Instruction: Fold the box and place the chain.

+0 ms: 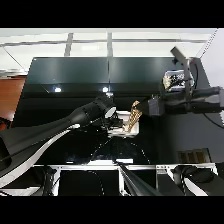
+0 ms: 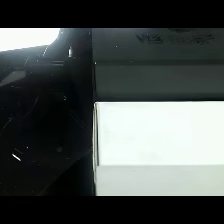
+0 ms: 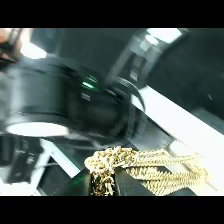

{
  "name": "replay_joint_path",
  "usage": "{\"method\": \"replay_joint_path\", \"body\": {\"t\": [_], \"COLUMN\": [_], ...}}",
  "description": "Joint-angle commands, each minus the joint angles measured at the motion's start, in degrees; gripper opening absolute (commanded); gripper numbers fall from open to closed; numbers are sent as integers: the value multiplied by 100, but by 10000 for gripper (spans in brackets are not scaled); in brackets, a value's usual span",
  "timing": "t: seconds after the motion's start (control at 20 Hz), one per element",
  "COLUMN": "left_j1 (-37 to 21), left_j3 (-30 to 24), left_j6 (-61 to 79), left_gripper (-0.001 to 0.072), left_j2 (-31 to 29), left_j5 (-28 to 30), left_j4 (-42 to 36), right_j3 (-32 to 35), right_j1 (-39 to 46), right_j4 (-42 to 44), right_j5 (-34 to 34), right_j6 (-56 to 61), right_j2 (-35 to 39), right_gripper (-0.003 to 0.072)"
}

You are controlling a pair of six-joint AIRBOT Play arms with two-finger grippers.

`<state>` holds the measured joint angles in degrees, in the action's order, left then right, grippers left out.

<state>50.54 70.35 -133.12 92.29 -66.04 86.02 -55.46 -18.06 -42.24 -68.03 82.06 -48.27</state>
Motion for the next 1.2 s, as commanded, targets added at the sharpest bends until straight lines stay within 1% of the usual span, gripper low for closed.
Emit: {"method": "replay_joint_path", "body": {"t": [0.0,0.1,0.3,0.4,0.55,0.7,0.75,0.8,0.85,0.95,1.05,1.15], "left_j1": [0,0,0,0,0,0,0,0,0,0,0,2], "left_j3": [4,4,4,4,4,4,4,4,4,4,4,4], "left_j6": [0,0,0,0,0,0,0,0,0,0,0,0], "left_gripper": [24,24,24,24,24,24,24,24,24,24,24,24], "left_j2": [-2,-2,-2,-2,-2,-2,-2,-2,-2,-2,-2,-2], "left_j5": [2,2,24,31,83,140,153,151,151,149,149,155], "left_j4": [2,0,-2,0,-2,-20,-20,-20,-20,-26,-170,-341], "right_j3": [470,852,1635,1845,1882,1882,1882,1882,1873,1759,1567,1423], "right_j1": [-28,-70,-514,-675,-708,-750,-778,-776,-774,-614,-210,273], "right_j4": [-328,-282,-221,-223,-181,-66,-66,-52,-42,-210,-643,-1263], "right_j5": [28,269,1390,1742,1965,1993,2011,2050,2063,1805,1274,651], "right_j6": [306,400,555,568,584,581,579,577,498,437,435,424], "right_j2": [-4,-4,-39,-153,-422,-699,-765,-800,-796,-754,-590,-337], "right_gripper": [14,15,15,15,15,18,72,270,316,315,315,315]}}
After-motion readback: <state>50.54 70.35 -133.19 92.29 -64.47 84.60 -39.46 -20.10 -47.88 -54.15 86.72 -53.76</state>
